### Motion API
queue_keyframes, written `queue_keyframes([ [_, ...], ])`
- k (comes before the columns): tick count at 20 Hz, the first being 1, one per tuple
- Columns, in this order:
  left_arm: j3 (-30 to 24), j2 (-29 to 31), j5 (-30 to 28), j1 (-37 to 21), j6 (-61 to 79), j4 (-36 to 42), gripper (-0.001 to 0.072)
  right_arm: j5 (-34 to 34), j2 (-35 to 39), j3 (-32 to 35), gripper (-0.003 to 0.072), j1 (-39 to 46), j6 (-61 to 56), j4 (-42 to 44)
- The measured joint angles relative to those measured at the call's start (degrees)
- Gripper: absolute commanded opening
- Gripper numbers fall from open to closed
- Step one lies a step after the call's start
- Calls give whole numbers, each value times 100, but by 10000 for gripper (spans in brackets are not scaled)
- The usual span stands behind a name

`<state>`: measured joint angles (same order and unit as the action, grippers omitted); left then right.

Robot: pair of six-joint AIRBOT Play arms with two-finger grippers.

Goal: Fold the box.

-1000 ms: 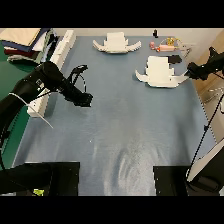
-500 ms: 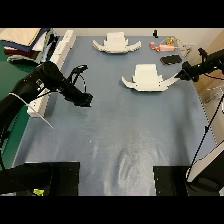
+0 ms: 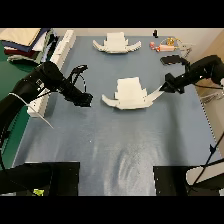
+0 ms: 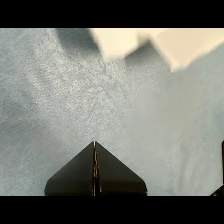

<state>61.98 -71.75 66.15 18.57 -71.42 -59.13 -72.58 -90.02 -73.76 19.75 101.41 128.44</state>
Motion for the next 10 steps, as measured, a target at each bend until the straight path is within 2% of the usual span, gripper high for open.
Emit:
queue_keyframes([
  [6, 0, 0, 0, 0, 0, 0, 12, 885, 2074, 2647, 13, -737, -4, -2],
  [7, 0, 0, 0, 0, 0, 0, 12, 1049, 2326, 2979, 135, -817, -72, -7],
  [8, 0, 0, 0, 0, 0, 0, 12, 1154, 2498, 3228, 321, -872, -114, -7],
  [9, 0, 0, 0, 0, 0, 0, 12, 1202, 2623, 3429, 357, -911, -151, -24],
  [10, 0, 0, 0, 0, 0, 2, 12, 1233, 2699, 3554, 357, -951, -170, -39],
])
